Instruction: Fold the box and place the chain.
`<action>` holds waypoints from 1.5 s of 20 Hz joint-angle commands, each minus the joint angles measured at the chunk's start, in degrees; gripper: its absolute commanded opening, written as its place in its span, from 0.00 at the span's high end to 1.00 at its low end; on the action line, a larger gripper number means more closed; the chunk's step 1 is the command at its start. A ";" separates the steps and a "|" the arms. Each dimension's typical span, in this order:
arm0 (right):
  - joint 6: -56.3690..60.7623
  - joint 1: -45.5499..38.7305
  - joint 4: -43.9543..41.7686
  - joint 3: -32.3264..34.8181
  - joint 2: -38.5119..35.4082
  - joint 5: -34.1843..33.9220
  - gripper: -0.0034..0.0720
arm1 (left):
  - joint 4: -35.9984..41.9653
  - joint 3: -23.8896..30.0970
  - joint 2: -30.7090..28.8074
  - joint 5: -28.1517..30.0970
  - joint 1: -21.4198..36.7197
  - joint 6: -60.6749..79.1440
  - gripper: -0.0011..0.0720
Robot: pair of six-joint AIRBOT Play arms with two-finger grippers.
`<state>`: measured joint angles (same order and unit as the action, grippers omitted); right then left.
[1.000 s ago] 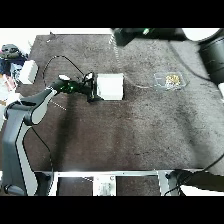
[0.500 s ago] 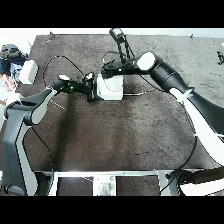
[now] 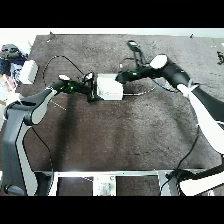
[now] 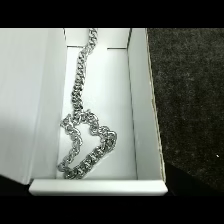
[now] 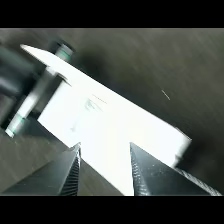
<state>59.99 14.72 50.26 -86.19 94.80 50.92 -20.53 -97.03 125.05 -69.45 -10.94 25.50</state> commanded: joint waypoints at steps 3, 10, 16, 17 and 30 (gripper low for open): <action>0.00 -12.63 -2.95 17.42 -10.69 -3.15 0.50 | -0.02 -0.04 0.02 0.00 0.04 0.02 0.75; 5.75 -19.12 -3.21 29.29 -10.38 -23.12 0.50 | -0.02 -0.04 0.02 0.00 0.04 0.02 0.75; 7.13 -18.95 -7.74 28.68 -4.00 -28.00 0.50 | -0.02 -0.04 0.02 0.00 0.04 0.02 0.75; 7.13 -18.95 -8.55 28.68 -3.63 -29.64 0.50 | -0.02 -0.04 0.02 0.00 0.04 0.02 0.75; 8.81 -13.40 -11.96 22.99 0.46 -31.08 0.94 | 0.00 -0.04 0.02 0.00 0.04 0.02 0.75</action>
<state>68.99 -0.05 38.37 -62.76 96.49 18.24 -20.53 -97.03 125.05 -69.47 -10.94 25.50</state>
